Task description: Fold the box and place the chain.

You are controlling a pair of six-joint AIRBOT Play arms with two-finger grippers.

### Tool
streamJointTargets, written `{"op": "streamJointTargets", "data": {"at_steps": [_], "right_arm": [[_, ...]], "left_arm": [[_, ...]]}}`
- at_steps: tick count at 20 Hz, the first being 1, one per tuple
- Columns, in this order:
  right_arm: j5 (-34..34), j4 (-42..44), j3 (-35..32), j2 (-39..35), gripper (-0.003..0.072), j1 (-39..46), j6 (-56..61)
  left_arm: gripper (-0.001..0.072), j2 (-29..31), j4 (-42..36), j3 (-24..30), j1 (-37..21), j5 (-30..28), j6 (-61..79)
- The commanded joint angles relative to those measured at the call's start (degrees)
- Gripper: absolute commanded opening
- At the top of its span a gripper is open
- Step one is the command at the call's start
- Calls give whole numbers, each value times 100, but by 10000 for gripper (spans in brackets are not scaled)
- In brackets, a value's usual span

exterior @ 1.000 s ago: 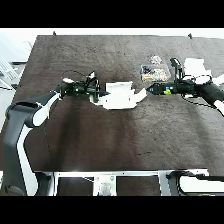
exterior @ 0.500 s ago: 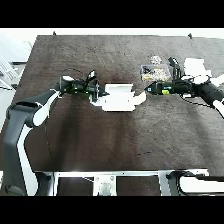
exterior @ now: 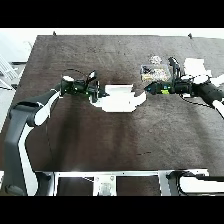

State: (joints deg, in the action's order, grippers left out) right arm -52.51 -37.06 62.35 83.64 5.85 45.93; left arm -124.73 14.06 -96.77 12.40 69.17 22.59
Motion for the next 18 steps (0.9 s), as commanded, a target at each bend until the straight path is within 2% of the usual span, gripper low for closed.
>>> {"op": "streamJointTargets", "data": {"at_steps": [1, 3, 5, 9, 11, 14, 15, 18], "right_arm": [[-2, 15, -2, -17, 391, 0, -181], [-2, 20, 0, -118, 391, 0, -409], [-7, 22, 0, -306, 454, -2, -767], [-308, 61, -107, -807, 455, -79, -1670], [-332, 63, -369, -938, 457, -232, -2146], [-326, 61, -925, -935, 575, -693, -3574], [-284, 57, -1130, -927, 580, -872, -4192], [411, 44, -1598, -881, 580, -1180, -5097]], "left_arm": [[21, 0, -79, -7, 2, -120, 31], [21, -2, -79, -7, 2, -118, 20], [21, 0, -101, -7, 2, -120, 20], [21, 0, -107, -7, 2, -118, 20], [21, 0, -116, -7, 2, -118, 20], [21, 0, -118, -7, 2, -118, 20], [21, 0, -118, -7, 2, -118, 20], [21, 0, -120, -7, 2, -118, 20]]}}
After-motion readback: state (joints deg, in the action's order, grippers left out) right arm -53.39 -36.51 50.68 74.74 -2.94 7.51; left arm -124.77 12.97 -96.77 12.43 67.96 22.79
